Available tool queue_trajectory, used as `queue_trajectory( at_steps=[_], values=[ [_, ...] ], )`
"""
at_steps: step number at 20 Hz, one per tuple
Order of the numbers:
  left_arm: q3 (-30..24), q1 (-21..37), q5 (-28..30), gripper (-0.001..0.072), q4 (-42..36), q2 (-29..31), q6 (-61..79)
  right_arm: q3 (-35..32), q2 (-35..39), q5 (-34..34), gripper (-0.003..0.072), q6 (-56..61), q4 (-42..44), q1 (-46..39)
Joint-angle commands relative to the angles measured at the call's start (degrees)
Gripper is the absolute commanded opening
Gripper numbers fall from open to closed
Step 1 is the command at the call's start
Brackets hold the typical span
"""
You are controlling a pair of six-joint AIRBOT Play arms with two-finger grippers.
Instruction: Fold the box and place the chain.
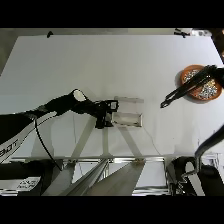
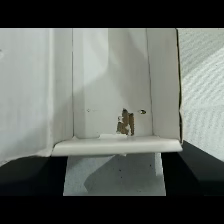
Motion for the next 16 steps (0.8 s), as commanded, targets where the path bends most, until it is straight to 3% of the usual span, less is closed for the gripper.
queue_trajectory(
  at_steps=[1,6,10,13,16],
  values=[
    [0.0,0.02,0.02,0.0255,0.0,0.0,0.02,-0.02,-0.26,-0.44,0.0003,1.99,1.11,8.0],
    [0.0,0.02,0.02,0.0255,0.0,0.0,0.0,-2.8,-3.04,-3.45,0.0003,4.9,-0.48,17.9],
    [0.02,0.02,0.02,0.0255,0.0,0.0,0.0,-8.41,-5.49,-12.5,0.0004,6.25,-7.63,25.64],
    [0.02,0.02,0.02,0.0255,0.0,0.0,0.0,-8.59,-8.31,-17.42,0.0004,6.29,-8.66,28.65],
    [0.02,0.02,0.02,0.0255,0.0,0.0,0.0,-8.59,-11.34,-17.9,0.0004,6.45,-8.59,31.36]
  ],
)
